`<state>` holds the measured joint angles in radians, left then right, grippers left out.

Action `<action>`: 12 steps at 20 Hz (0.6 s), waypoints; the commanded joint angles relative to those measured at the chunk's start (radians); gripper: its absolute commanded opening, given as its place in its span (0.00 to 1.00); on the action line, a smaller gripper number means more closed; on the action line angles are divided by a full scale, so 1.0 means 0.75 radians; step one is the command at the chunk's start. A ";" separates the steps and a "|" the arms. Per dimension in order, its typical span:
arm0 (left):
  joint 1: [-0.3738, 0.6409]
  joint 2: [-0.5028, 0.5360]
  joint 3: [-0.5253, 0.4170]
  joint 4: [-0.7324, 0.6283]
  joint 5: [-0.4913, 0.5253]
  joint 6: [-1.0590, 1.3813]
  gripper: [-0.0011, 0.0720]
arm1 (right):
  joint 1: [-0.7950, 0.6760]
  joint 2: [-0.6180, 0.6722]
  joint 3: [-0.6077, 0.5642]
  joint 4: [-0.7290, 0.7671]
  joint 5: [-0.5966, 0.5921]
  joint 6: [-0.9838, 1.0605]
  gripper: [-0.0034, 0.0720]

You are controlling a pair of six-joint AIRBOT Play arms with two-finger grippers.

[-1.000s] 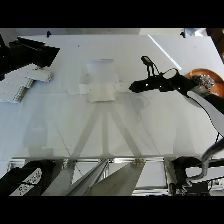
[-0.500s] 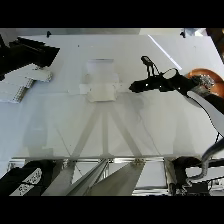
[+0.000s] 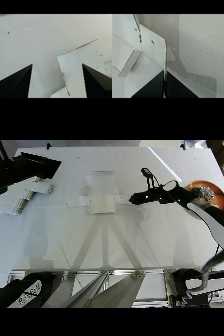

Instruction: Fold the box and place the chain.

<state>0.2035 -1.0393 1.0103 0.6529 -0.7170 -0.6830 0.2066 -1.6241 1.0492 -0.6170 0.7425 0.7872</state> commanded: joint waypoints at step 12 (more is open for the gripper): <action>-0.042 -0.965 0.763 0.083 -0.674 -0.042 0.97 | 0.002 -0.001 0.000 0.001 0.001 0.000 0.06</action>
